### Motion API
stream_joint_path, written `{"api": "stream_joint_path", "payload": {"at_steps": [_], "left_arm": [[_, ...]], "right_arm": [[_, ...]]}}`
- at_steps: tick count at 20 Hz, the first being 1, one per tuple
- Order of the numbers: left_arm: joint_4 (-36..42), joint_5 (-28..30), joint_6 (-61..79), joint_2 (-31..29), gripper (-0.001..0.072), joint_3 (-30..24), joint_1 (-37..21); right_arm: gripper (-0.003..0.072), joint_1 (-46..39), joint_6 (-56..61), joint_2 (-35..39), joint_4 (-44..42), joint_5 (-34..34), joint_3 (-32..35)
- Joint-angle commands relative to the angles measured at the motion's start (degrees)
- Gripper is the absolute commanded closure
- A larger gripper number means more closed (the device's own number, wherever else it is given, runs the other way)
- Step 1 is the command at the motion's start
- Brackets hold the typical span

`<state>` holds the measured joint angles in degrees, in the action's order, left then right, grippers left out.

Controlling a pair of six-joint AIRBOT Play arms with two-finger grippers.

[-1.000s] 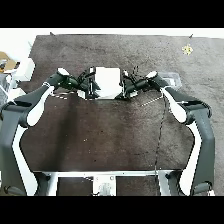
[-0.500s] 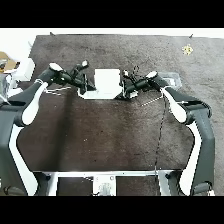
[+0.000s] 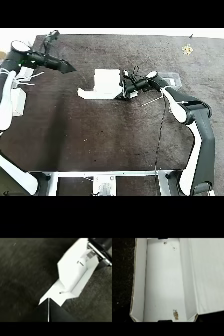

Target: Fold the box and place the chain.

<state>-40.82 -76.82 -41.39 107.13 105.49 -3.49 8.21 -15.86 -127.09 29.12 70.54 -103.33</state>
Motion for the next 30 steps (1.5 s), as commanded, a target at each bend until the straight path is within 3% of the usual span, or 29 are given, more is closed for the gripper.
{"api": "stream_joint_path", "payload": {"at_steps": [1,8,13,19,23,29,30], "left_arm": [[-4.48,-0.42,-14.93,-0.85,0.0699,-3.21,-2.08],[-3.19,9.33,-24.11,-0.83,0.0699,-20.68,-1.97],[4.46,11.82,-20.81,-0.81,0.0699,-26.97,-1.97],[7.43,12.35,-16.09,1.42,0.0700,-27.47,0.33],[17.51,11.85,-11.56,5.07,0.0700,-27.45,2.32],[22.08,10.12,-9.18,5.29,0.0696,-25.99,3.15],[22.05,9.64,-9.07,5.18,0.0662,-24.90,3.15]], "right_arm": [[0.0242,0.07,0.04,0.04,0.00,0.02,-0.02],[0.0241,0.04,0.04,0.04,0.00,0.00,0.00],[0.0242,0.04,0.02,0.04,0.00,0.02,0.00],[0.0242,0.04,0.04,0.02,0.00,-0.02,0.00],[0.0242,0.04,0.04,0.04,0.00,0.02,0.02],[0.0242,0.07,0.02,0.02,0.00,0.02,0.02],[0.0242,0.07,0.04,0.04,0.00,0.00,0.00]]}}
